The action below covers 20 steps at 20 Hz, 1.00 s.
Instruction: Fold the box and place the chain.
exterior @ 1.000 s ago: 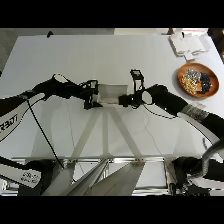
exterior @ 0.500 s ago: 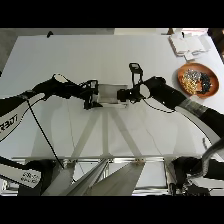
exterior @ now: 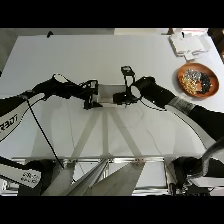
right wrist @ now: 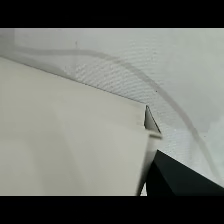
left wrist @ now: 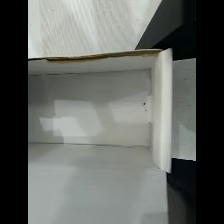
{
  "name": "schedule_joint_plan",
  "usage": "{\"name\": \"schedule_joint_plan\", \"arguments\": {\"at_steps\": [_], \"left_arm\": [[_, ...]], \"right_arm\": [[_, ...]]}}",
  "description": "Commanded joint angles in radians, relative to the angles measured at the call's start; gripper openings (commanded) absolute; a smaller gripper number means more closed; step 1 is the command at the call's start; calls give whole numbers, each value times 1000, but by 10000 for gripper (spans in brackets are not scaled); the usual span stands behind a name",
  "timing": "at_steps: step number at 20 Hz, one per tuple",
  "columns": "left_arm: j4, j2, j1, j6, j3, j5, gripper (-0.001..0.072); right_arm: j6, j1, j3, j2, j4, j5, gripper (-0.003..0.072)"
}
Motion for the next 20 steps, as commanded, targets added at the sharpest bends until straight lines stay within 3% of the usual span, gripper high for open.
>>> {"name": "schedule_joint_plan", "arguments": {"at_steps": [1,4,5,12,17,20], "left_arm": [[0,0,0,2,0,0,336],[0,0,-1,2,0,0,336],[0,0,0,2,0,0,336],[0,0,-1,2,0,0,336],[0,0,-1,2,0,0,336],[0,0,0,2,0,0,336]], "right_arm": [[0,8,35,-4,23,17,454],[0,17,36,-4,27,20,438],[0,20,36,-4,26,21,396],[21,21,36,-27,-96,125,392],[156,21,36,-30,-186,111,326],[158,21,36,-30,-187,104,326]]}}
